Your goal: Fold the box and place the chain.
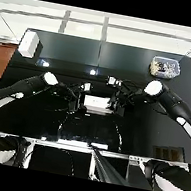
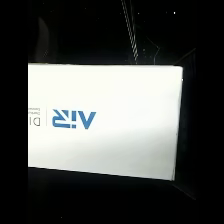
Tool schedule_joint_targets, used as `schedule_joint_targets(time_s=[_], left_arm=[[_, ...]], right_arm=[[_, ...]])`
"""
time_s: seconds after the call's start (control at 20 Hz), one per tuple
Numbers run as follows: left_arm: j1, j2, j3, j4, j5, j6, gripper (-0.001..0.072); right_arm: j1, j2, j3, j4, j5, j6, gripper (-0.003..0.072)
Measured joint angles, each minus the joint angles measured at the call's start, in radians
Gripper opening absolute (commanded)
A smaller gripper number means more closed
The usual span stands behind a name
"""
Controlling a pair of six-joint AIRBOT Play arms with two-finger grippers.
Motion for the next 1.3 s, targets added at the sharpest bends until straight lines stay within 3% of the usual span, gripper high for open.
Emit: schedule_joint_targets(time_s=[0.15,0.2,0.25,0.5,0.75,1.3], left_arm=[[0.000,0.000,0.000,0.000,0.000,0.000,0.0492],[0.000,0.000,0.000,0.000,0.000,0.000,0.0492],[0.000,0.000,0.000,0.000,0.000,0.000,0.0491],[0.000,0.000,0.000,0.000,0.000,0.001,0.0492],[0.000,0.000,0.000,0.000,0.000,0.001,0.0492],[0.000,0.000,0.000,-0.003,0.000,0.002,0.0492]], right_arm=[[-0.012,0.040,0.015,0.005,0.020,0.125,0.0246],[-0.019,0.050,0.017,0.008,0.035,0.192,0.0057],[-0.024,0.056,0.016,0.018,0.053,0.266,0.0013],[-0.035,0.038,-0.025,0.129,0.063,0.559,0.0013],[-0.036,-0.055,-0.045,0.280,-0.002,0.669,0.0013],[-0.037,-0.149,-0.049,0.255,-0.042,0.724,0.0013]])
